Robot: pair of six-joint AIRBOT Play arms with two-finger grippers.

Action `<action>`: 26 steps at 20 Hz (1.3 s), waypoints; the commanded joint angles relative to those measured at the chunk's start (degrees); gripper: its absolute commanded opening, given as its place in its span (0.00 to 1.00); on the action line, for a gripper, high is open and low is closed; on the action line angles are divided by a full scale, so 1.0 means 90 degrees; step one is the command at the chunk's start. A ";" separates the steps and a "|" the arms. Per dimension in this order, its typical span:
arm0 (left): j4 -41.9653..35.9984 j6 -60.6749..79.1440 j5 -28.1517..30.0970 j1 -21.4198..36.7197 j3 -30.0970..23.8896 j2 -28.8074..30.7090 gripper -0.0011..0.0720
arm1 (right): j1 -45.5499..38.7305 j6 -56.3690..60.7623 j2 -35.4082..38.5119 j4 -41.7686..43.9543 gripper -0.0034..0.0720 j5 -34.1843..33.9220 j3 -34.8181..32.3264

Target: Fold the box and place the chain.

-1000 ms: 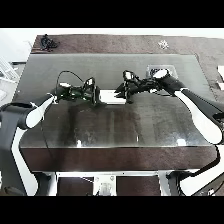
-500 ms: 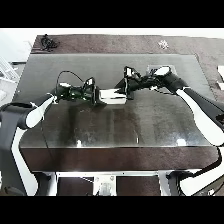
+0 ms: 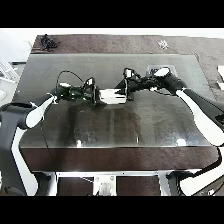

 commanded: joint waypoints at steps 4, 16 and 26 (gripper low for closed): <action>0.0005 0.0005 -0.0002 -0.0005 0.0000 0.0005 0.87 | 0.0017 -0.0036 -0.0005 0.0002 0.33 0.0151 -0.0090; 0.0005 0.0005 -0.0002 -0.0005 0.0000 0.0005 0.87 | -0.0015 0.0158 -0.0036 0.0046 0.30 0.0811 -0.0644; 0.0005 0.0005 -0.0002 -0.0005 0.0000 0.0005 0.87 | -0.0124 0.0566 0.0104 0.0809 0.20 0.0517 -0.0155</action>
